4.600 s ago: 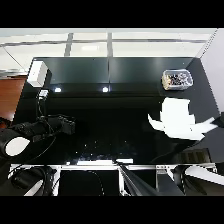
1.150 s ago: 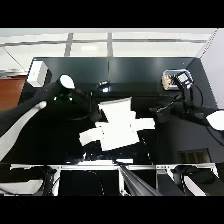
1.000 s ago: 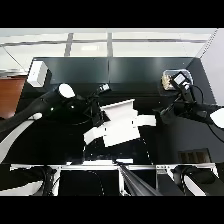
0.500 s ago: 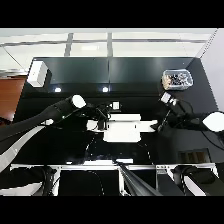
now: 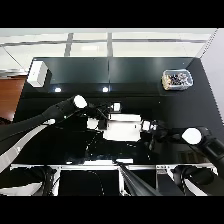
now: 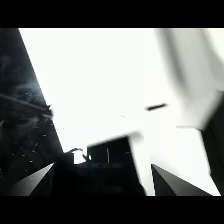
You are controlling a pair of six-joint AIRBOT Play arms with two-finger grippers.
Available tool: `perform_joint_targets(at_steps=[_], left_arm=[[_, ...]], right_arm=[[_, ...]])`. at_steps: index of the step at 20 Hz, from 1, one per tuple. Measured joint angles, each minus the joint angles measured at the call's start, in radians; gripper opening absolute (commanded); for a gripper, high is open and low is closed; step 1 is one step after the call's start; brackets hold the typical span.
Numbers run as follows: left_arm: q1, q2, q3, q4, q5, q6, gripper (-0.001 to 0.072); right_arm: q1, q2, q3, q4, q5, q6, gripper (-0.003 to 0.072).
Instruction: Fold the box and place the chain.
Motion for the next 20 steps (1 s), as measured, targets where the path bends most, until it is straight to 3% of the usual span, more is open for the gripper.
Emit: perform_joint_targets(at_steps=[5,9,20], left_arm=[[0.0,0.0,0.0,0.0,0.002,0.002,0.0022],[0.0,0.0,0.0,0.0,0.003,0.002,0.0022],[0.0,0.0,0.0,-0.006,-0.005,-0.011,0.0022]], right_arm=[[0.108,-0.087,-0.018,0.044,-0.175,-0.023,0.0705],[0.138,-0.119,-0.003,0.071,-0.241,-0.029,0.0705],[0.012,-0.131,0.158,0.068,-0.129,-0.108,0.0705]])
